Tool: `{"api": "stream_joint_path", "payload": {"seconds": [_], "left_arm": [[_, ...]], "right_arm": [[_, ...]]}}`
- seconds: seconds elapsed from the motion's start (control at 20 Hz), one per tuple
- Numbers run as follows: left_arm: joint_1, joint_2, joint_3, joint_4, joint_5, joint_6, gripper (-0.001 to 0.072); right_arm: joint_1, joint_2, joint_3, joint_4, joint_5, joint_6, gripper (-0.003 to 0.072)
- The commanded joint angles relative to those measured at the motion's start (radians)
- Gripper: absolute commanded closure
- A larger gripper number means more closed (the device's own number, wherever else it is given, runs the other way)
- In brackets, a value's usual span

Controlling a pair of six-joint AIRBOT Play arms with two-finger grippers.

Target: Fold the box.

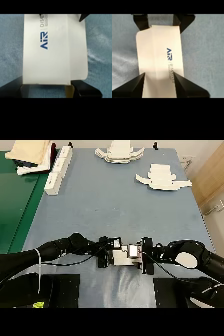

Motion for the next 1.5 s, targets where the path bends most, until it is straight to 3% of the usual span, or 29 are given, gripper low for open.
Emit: {"api": "stream_joint_path", "payload": {"seconds": [0.0, 0.4, 0.95, 1.45], "left_arm": [[0.000, -0.001, 0.000, 0.000, 0.000, 0.000, 0.0250], [0.000, -0.001, 0.001, 0.000, 0.000, 0.000, 0.0250], [0.000, -0.001, 0.001, 0.000, 0.000, 0.000, 0.0250], [0.000, -0.001, 0.001, 0.000, 0.000, 0.000, 0.0250]], "right_arm": [[0.040, 0.001, -0.001, -0.110, -0.087, -0.010, 0.0128], [0.134, 0.018, -0.042, -0.132, -0.165, 0.057, 0.0131], [0.138, 0.020, -0.070, -0.182, -0.293, 0.061, 0.0131], [0.137, 0.099, -0.069, -0.189, -0.291, 0.078, 0.0131]]}}
